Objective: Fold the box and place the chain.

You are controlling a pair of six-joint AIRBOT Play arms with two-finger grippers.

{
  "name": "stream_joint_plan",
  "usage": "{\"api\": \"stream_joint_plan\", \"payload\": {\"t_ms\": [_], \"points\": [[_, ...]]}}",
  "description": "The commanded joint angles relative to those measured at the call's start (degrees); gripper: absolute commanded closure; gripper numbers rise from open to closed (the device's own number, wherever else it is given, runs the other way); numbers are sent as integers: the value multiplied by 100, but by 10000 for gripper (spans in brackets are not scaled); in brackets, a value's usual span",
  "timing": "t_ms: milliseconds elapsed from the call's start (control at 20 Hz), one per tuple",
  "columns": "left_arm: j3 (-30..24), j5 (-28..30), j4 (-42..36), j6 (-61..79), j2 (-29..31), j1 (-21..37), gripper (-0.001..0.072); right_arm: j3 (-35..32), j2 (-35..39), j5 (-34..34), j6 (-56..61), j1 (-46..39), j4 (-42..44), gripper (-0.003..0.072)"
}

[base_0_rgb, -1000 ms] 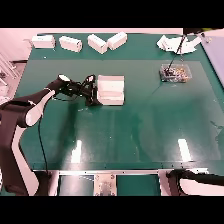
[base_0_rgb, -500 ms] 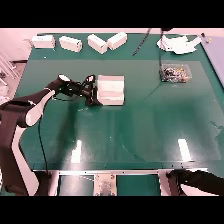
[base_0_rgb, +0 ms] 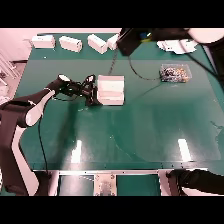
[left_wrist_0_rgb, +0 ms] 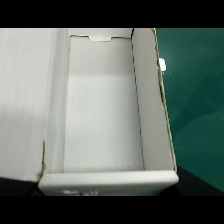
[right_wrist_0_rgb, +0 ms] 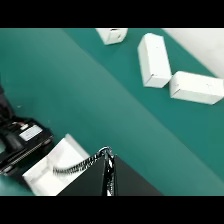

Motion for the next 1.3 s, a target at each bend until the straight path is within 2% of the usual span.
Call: {"api": "stream_joint_plan", "payload": {"t_ms": [0,300,650,900,1250], "points": [[4,2,0,2,2,7,331,-343,-195,46,160,92,151,673],[4,2,0,2,2,7,331,-1097,-385,24,376,94,304,674],[4,2,0,2,2,7,331,-2009,-601,-619,485,83,555,674],[4,2,0,2,2,7,331,-2297,-929,-1034,509,81,608,675],[4,2,0,2,2,7,331,-2310,-1709,-1167,597,-46,678,674]]}}
